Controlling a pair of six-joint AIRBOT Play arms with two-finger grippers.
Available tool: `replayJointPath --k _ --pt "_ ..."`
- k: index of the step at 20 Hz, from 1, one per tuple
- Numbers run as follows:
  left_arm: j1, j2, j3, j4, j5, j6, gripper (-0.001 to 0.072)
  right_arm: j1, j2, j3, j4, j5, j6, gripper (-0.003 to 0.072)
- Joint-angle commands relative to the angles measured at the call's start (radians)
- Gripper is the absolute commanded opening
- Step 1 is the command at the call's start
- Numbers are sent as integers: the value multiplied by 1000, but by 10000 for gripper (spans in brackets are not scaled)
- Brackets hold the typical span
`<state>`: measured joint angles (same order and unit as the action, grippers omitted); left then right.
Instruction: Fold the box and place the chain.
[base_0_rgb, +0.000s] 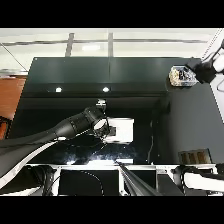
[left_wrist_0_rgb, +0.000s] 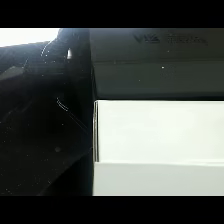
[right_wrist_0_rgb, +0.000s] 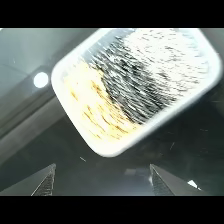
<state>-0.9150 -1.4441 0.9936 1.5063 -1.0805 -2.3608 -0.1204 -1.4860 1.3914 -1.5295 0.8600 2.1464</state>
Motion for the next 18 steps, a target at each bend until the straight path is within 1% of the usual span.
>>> replayJointPath --k 1,2,4,6,9,18 --pt "0 -1 0 0 -1 0 26 -21 -239 272 93 150 134 600" --pt "0 -1 0 0 -1 0 27 -24 -277 308 104 149 154 575" --pt "0 -1 0 1 0 0 26 -36 -335 345 152 147 180 575" --pt "0 -1 0 1 -1 0 27 -61 -366 352 200 146 205 575" --pt "0 -1 0 1 -1 0 26 -84 -382 352 220 147 206 575" --pt "0 -1 0 1 6 0 26 -81 -410 352 229 139 186 575"
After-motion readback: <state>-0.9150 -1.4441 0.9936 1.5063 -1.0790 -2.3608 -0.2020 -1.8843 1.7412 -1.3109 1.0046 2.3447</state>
